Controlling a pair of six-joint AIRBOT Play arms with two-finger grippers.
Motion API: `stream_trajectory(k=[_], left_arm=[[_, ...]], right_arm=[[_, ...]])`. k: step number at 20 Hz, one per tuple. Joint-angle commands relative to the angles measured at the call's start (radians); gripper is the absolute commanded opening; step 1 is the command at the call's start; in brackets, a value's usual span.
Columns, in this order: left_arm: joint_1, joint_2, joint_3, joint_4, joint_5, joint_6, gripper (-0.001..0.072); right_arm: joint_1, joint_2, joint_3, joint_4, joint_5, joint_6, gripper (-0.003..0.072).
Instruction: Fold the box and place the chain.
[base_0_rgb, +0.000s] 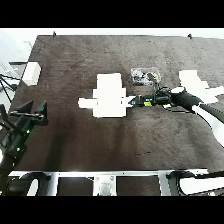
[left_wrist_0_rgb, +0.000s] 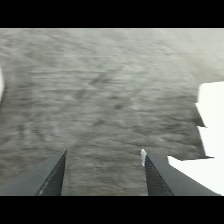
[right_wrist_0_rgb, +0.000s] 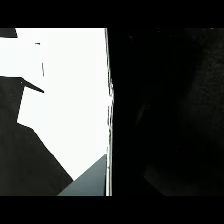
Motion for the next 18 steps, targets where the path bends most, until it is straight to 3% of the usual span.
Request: stream_trajectory(k=[1,5,7,9,14,18], left_arm=[[0.0,-0.006,0.003,-0.001,-0.057,0.001,0.054],[0.0,-0.023,0.047,-0.001,-0.056,-0.007,0.0539],[0.0,-0.124,0.11,0.0,-0.07,-0.006,0.0539],[0.0,-0.295,0.198,0.005,-0.129,-0.006,0.054],[0.0,-0.773,0.497,0.06,-0.418,-0.023,0.0539],[0.0,-1.088,0.805,0.293,-0.634,-0.254,0.0539]], right_arm=[[0.016,-0.002,0.0,-0.001,-0.051,-0.047,0.0005],[0.016,-0.002,-0.001,-0.002,-0.081,-0.039,0.0005],[0.017,-0.002,-0.008,-0.002,-0.09,-0.039,0.0005],[0.018,-0.002,-0.008,-0.001,-0.09,-0.026,0.0005],[0.029,-0.002,-0.014,-0.001,-0.092,-0.006,0.0005],[0.032,-0.002,-0.014,-0.001,-0.106,-0.013,0.0006]])
